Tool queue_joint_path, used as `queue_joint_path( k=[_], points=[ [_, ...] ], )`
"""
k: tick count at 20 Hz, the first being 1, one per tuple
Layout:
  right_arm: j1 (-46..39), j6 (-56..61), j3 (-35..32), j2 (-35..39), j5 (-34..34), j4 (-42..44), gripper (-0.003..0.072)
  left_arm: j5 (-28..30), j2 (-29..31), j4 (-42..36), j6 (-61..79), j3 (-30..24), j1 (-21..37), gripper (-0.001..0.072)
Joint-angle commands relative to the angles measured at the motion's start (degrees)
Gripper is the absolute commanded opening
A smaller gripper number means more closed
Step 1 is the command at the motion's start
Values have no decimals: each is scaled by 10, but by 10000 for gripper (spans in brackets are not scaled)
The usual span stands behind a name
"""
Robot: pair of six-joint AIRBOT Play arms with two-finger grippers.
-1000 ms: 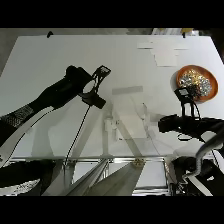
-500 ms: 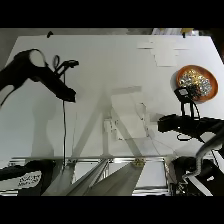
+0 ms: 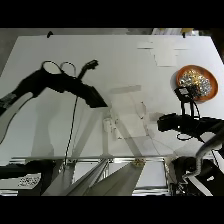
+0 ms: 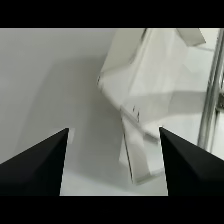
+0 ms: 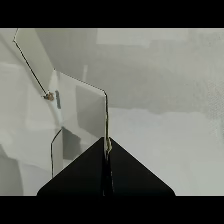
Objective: Fold the box and place the chain.
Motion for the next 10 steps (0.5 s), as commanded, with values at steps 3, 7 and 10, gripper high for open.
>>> queue_joint_path(
  k=[3,7,10],
  points=[
    [1,0,0,1,-3,0,14,97,-75,-90,62,-4,-78,633],
    [1,0,0,1,-3,0,14,94,-95,-126,86,-4,-78,628],
    [1,0,0,1,-4,0,14,48,-101,-109,103,-4,-77,555]
  ],
)
